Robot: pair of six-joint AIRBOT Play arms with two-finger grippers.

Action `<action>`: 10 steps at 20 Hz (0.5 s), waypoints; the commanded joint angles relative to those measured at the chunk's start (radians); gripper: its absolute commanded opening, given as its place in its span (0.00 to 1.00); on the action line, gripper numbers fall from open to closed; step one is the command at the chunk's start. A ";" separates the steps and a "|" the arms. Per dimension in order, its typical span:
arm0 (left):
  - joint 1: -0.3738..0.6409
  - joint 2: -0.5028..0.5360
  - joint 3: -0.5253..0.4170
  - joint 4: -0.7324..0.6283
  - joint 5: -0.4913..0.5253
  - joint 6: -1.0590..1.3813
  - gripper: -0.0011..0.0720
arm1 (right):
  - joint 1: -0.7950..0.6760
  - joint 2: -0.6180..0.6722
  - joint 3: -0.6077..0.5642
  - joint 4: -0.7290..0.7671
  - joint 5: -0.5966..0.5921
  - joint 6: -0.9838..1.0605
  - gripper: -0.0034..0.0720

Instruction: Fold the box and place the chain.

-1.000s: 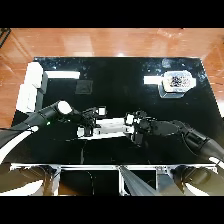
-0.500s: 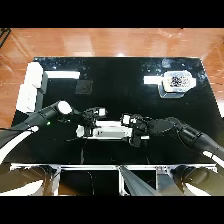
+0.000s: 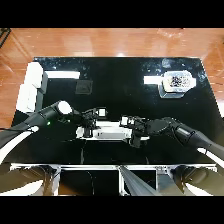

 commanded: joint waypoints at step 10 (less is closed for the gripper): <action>0.000 0.001 0.001 0.001 -0.004 -0.001 0.04 | 0.041 -0.043 0.000 -0.032 0.061 0.000 0.97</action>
